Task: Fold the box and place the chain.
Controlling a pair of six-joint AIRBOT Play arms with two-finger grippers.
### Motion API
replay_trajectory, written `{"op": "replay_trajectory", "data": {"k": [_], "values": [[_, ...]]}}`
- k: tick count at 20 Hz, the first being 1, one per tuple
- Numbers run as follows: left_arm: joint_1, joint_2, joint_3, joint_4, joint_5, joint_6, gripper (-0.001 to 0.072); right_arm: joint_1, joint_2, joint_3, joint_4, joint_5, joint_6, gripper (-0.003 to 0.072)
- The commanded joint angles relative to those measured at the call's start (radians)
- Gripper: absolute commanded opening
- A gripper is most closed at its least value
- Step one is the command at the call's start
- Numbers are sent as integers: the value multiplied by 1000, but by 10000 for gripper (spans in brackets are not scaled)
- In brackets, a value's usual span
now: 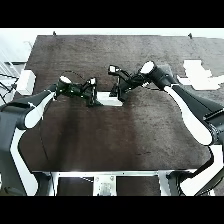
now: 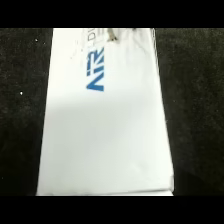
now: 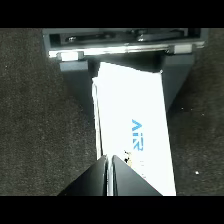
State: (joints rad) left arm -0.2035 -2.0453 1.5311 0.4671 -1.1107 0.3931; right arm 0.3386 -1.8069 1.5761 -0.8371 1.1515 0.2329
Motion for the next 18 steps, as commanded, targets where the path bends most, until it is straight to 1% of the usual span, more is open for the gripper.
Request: {"op": "replay_trajectory", "data": {"k": [1, 2, 3, 4, 5, 6, 8, 10, 11, 13, 14, 15, 16, 17, 18], "values": [[0, 1, 0, 0, 1, 0, 476, 6, -1, -30, 2, -18, -2, 16], [0, 1, 0, 0, 1, 0, 476, 6, -2, -34, 2, -17, -2, 17], [0, 1, 0, 0, 1, 0, 476, 7, -2, -35, 3, -13, -3, 56], [0, 1, 0, 0, 1, 0, 476, 7, -1, -35, 9, -12, -6, 112], [0, 1, 0, 0, 1, 0, 476, 5, 0, -35, 23, -5, -19, 148], [0, 1, 0, 0, 1, 0, 476, 2, 0, -34, 39, 8, -37, 150], [0, 1, 0, 0, 1, 0, 476, -5, 0, -33, 62, 18, -59, 213], [0, 1, 0, 0, 1, 0, 476, -18, 1, -27, 102, 21, -63, 215], [0, 1, 0, 0, 1, 0, 476, -25, 1, -27, 135, 21, -83, 234], [0, 1, 0, 0, 2, 0, 476, -43, 1, -26, 199, 21, -113, 230], [0, 1, 0, 0, 1, 0, 476, -53, 0, -26, 225, 19, -114, 199], [0, 1, 0, 0, 1, 0, 476, -61, 0, -26, 235, 16, -114, 143], [0, 1, 0, 0, 2, 0, 476, -66, -3, -26, 235, 16, -113, 55], [0, 1, 0, 0, 2, 0, 476, -68, -10, -26, 235, 16, -104, 16], [0, 1, 0, 0, 2, 0, 476, -68, -21, -26, 235, 15, -88, 16]]}}
